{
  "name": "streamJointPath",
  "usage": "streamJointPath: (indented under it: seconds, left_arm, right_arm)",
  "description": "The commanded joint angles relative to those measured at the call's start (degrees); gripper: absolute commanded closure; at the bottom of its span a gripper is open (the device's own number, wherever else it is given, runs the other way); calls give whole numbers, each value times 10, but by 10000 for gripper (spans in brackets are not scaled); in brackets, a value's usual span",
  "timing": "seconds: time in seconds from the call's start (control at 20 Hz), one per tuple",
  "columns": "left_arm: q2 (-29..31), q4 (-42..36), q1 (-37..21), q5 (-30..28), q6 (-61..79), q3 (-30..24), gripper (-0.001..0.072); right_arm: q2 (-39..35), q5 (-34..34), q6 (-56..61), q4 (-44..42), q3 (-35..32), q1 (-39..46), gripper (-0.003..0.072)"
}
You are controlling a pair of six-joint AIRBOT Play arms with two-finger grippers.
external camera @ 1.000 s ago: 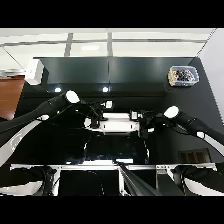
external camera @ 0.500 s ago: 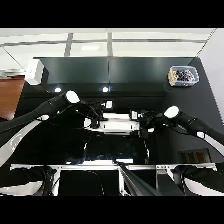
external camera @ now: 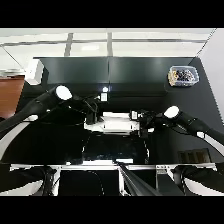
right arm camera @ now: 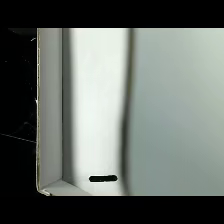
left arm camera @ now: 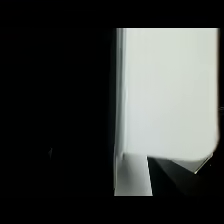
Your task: Fold the box and place the chain.
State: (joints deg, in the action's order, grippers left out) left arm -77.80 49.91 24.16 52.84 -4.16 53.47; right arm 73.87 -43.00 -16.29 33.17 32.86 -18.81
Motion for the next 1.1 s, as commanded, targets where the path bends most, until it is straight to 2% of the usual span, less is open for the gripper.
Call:
streamJointPath:
  seconds: [0.0,0.15,0.2,0.25,0.3,0.35,0.6,0.8,0.95,1.05]
  left_arm:
    - [53,91,-33,37,-125,1,16]
    - [73,89,-60,108,-188,1,22]
    - [74,88,-61,145,-204,1,55]
    - [74,82,-59,180,-205,1,278]
    - [74,71,-58,204,-204,1,546]
    - [74,44,-58,211,-202,1,685]
    - [73,-140,-58,161,-203,-4,687]
    - [72,-179,-57,140,-223,-38,687]
    - [64,-245,-45,102,-222,-77,687]
    - [50,-290,-28,71,-206,-82,687]
  right_arm:
    - [0,-7,-5,3,0,0,276]
    - [0,-14,-11,5,0,0,276]
    - [0,-14,-11,5,0,0,275]
    - [0,-13,-11,5,0,0,276]
    - [0,-13,-11,5,0,0,276]
    - [0,-13,-11,5,0,0,276]
    - [0,-13,-11,5,0,0,276]
    - [0,-13,-11,5,0,0,275]
    - [0,-13,-11,5,0,0,276]
    - [0,-13,-11,5,0,0,275]
